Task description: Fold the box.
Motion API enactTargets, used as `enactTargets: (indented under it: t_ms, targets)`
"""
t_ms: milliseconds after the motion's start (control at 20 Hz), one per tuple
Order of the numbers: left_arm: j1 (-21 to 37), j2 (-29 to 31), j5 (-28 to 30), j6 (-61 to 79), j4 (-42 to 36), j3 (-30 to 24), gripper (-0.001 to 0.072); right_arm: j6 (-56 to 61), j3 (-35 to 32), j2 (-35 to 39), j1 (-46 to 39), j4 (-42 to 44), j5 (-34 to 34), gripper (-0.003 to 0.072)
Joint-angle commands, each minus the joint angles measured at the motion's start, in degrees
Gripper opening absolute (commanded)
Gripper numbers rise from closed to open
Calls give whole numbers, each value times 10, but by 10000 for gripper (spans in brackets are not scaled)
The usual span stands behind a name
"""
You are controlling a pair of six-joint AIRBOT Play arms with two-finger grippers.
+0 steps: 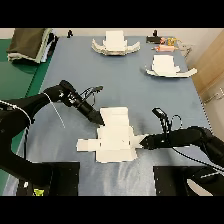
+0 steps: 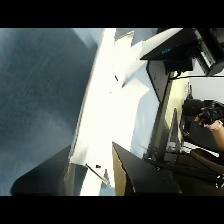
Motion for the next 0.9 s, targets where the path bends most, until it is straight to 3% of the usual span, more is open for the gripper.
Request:
enactTargets:
  t_ms: [0,400,450,500,600,850]
  targets:
    - [-14,0,10,9,0,12,344,-4,0,0,0,0,-2,3]
    - [-35,0,6,6,34,20,342,-4,0,0,0,0,-2,3]
    - [-35,0,6,6,40,20,231,-4,0,0,0,0,-2,3]
    - [-35,0,2,15,42,20,56,-4,0,0,0,0,-2,3]
    - [-35,0,-1,26,42,20,15,-4,0,0,0,0,-2,3]
    - [-35,0,-10,25,36,20,14,-23,3,0,-1,-19,-1,22]
